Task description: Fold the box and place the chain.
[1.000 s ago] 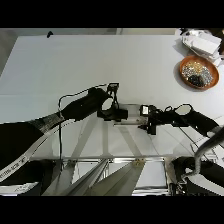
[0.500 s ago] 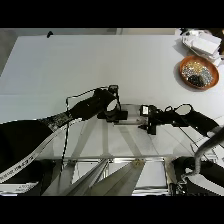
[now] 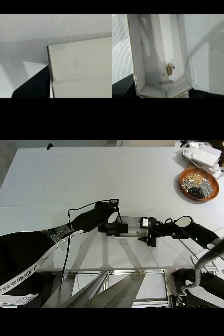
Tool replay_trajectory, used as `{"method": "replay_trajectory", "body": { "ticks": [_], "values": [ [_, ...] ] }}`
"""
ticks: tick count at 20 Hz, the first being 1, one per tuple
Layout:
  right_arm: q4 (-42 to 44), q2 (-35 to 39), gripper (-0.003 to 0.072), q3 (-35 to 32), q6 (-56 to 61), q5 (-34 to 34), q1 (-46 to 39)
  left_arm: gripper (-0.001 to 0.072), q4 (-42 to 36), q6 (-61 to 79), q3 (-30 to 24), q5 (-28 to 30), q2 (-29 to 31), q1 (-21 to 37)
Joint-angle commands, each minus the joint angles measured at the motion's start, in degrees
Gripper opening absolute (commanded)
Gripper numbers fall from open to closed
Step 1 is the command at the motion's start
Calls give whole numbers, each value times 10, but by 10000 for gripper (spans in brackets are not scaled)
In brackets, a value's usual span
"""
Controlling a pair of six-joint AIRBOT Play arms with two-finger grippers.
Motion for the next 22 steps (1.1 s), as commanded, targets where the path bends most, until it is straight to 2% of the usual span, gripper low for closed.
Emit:
{"method": "replay_trajectory", "body": {
  "ticks": [1,5,6,10,11,12,13,15,17,18,19,20,21,22],
  "values": [
    [0,0,399,0,1,0,0,7,-4,0,0,-2,0,0],
    [0,0,399,0,1,0,0,5,-4,1,0,-5,0,1],
    [0,0,399,0,1,0,0,39,-4,4,0,-4,1,1],
    [0,0,399,0,1,0,0,218,-14,13,0,-3,23,6],
    [0,0,399,0,1,0,0,367,-23,35,0,-2,31,10],
    [0,0,399,0,1,0,0,482,-31,56,0,-2,41,17],
    [0,0,399,0,1,0,0,518,-36,75,0,-4,52,24],
    [0,0,399,0,1,0,0,518,-36,116,0,-10,79,41],
    [0,0,399,0,1,0,0,519,-35,223,0,-23,112,57],
    [0,0,399,0,1,0,0,540,-33,299,-2,-30,130,64],
    [0,0,399,0,1,0,0,602,-31,394,-10,-28,154,71],
    [0,0,399,0,1,0,0,608,-21,510,-25,-23,182,74],
    [0,0,399,0,1,0,0,652,-8,636,-51,-5,214,76],
    [0,0,399,0,1,0,0,658,-12,755,-91,19,250,81]
  ]
}}
